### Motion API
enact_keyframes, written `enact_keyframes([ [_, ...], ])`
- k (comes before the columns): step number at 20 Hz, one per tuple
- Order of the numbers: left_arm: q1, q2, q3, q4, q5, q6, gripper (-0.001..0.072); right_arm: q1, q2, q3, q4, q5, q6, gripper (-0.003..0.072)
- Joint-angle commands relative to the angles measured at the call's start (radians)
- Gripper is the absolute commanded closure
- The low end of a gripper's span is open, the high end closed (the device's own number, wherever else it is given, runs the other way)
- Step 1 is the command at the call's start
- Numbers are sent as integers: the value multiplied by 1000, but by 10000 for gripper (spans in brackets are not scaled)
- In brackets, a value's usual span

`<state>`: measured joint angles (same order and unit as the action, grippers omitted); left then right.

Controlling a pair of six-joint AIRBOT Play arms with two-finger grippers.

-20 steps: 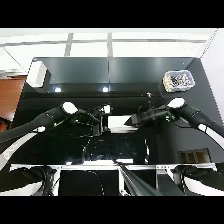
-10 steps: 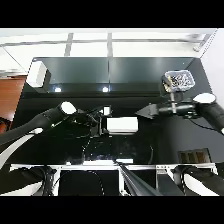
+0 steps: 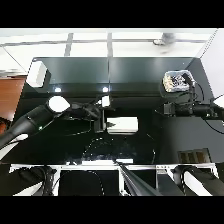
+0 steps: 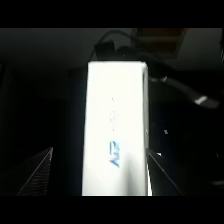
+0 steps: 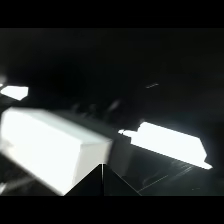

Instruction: Fold the box and place the chain.

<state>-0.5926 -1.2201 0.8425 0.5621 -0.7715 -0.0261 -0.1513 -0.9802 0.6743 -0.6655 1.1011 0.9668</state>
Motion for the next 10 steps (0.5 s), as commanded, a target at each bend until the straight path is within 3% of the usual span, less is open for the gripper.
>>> enact_keyframes([
  [1, -63, -138, 129, 8, 13, -127, -4, -9, 6, 0, -72, -113, 47, 673],
  [5, -119, -319, 284, 97, -28, -262, -4, -9, 6, 0, -74, -111, 47, 673],
  [10, -137, -357, 320, 188, -103, -326, -3, -9, 6, -1, -99, -111, 47, 673],
])
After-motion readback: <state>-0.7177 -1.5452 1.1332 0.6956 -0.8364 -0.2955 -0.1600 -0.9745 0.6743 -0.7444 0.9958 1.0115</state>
